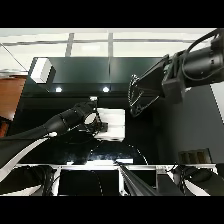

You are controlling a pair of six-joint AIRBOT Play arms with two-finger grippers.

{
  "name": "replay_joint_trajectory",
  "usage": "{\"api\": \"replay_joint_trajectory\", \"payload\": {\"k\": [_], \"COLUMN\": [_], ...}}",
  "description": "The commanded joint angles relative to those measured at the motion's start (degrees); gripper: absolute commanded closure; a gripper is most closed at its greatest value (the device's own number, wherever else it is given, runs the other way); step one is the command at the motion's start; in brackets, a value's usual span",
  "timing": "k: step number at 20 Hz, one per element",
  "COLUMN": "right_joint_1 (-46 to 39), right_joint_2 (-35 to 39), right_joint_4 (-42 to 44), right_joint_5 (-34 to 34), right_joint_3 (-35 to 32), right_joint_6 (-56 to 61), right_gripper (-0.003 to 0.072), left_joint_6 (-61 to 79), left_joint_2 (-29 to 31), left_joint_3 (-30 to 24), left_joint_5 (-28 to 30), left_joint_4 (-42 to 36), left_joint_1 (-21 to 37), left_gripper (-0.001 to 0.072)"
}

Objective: Fold the box and place the chain.

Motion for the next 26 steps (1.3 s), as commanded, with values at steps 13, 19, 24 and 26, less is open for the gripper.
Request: {"api": "replay_joint_trajectory", "payload": {"k": [13,19,24,26], "right_joint_1": [2.4,7.0,6.8,7.6], "right_joint_2": [-1.4,-5.3,-5.9,-6.7], "right_joint_4": [15.7,6.7,1.1,2.2], "right_joint_5": [-5.6,-9.4,-16.3,-20.0], "right_joint_3": [-16.6,-21.6,-31.0,-34.1], "right_joint_6": [-6.3,-6.3,-3.9,-4.0], "right_gripper": [0.0661,0.0660,0.0659,0.0659], "left_joint_6": [0.0,0.0,0.0,0.0], "left_joint_2": [0.0,0.0,0.0,0.0], "left_joint_3": [0.0,0.0,0.0,0.0], "left_joint_5": [0.1,0.1,0.1,0.1], "left_joint_4": [0.1,0.1,0.1,0.1], "left_joint_1": [0.0,0.0,0.0,0.0], "left_gripper": [0.0678,0.0679,0.0678,0.0678]}}
